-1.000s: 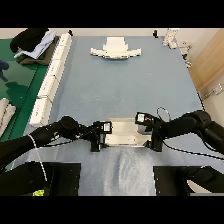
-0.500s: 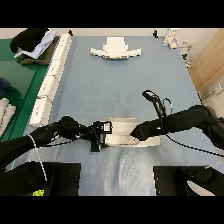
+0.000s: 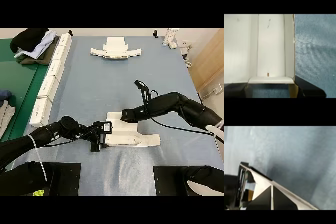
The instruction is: Fold the box.
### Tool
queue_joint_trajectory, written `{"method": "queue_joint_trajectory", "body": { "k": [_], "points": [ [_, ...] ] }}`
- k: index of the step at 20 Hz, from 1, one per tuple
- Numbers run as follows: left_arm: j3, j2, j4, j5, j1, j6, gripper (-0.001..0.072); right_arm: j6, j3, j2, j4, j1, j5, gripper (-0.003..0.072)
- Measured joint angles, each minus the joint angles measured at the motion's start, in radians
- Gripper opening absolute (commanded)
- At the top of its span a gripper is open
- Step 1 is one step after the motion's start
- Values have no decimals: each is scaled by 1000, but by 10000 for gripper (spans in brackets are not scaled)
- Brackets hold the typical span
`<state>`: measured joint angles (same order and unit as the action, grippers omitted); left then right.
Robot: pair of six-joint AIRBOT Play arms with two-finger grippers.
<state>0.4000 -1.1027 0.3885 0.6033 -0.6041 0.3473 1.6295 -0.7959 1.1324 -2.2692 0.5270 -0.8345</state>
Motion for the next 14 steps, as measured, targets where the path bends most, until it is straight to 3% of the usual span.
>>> {"method": "queue_joint_trajectory", "body": {
  "k": [7,14],
  "points": [
    [0,0,0,0,0,0,468,-6,-27,145,3,-9,11,34],
    [0,0,0,0,0,0,467,-6,-27,208,3,-6,-5,35]
  ]
}}
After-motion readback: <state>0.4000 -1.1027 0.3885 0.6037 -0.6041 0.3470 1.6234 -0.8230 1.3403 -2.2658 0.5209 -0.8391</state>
